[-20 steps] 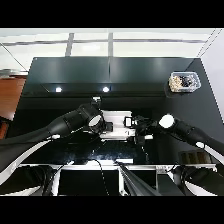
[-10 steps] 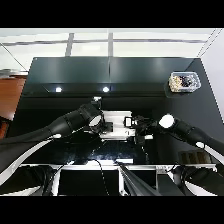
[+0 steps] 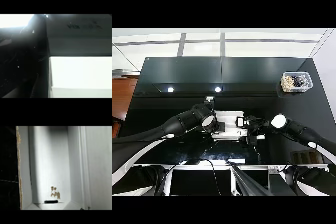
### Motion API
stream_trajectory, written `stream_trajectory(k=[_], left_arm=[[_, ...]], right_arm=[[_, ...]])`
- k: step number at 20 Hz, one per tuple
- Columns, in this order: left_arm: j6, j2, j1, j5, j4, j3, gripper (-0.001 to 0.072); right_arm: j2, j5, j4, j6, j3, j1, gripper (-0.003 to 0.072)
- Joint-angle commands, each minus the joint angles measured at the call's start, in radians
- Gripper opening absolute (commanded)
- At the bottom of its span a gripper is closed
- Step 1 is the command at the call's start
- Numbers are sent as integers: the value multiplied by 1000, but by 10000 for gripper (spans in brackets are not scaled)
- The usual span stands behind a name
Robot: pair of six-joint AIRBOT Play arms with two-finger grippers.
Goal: Fold the box and place the chain.
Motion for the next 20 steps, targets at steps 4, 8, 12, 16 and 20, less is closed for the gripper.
stream_trajectory(k=[4, 8, 12, 16, 20], left_arm=[[0, -11, 0, 6, -21, 0, 80], [0, -11, 0, 6, -21, 0, 31], [0, -11, 0, 6, -21, 0, 31], [-1, -9, 0, 2, -20, 1, 322], [-6, -3, 0, 0, -16, 1, 470]], right_arm=[[1, 0, 0, 0, 0, 1, 292], [1, 0, 0, 0, 0, 1, 292], [1, 0, 0, 0, 0, 1, 292], [1, 0, 0, 0, 0, 1, 292], [1, 6, 0, 1, 0, 1, 292]])
